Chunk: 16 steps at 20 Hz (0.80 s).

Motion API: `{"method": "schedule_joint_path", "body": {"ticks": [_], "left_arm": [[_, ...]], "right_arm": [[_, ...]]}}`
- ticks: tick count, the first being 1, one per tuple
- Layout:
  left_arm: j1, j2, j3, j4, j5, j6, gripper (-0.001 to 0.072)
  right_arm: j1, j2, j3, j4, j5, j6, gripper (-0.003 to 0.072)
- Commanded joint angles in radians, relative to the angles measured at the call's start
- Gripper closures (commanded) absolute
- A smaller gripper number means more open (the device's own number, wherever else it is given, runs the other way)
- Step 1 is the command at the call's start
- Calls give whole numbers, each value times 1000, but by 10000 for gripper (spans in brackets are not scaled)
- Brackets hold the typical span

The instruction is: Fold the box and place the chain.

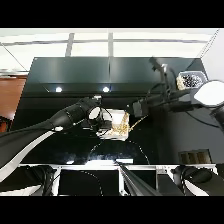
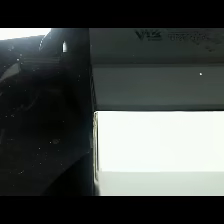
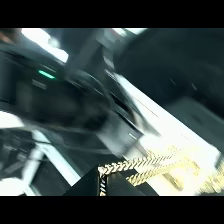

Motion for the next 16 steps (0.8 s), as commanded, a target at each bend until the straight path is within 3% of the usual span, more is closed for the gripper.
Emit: {"method": "schedule_joint_path", "body": {"ticks": [1,2,3,4,10,13,16], "left_arm": [[0,-1,1,0,0,0,681],[0,-1,1,0,0,0,681],[0,-1,1,0,0,0,682],[0,-1,1,0,0,0,681],[0,-1,1,0,0,0,681],[0,-1,1,2,0,0,682],[0,-1,1,2,1,0,681]], "right_arm": [[24,-11,-110,-61,-61,6,668],[31,-11,-135,-62,-96,6,608],[37,-11,-148,-68,-127,6,351],[37,-10,-146,-95,-145,5,217],[-158,1,-61,-611,5,-7,197],[-216,0,-152,-587,-82,-233,197],[-204,-2,-282,-393,-267,-488,198]]}}
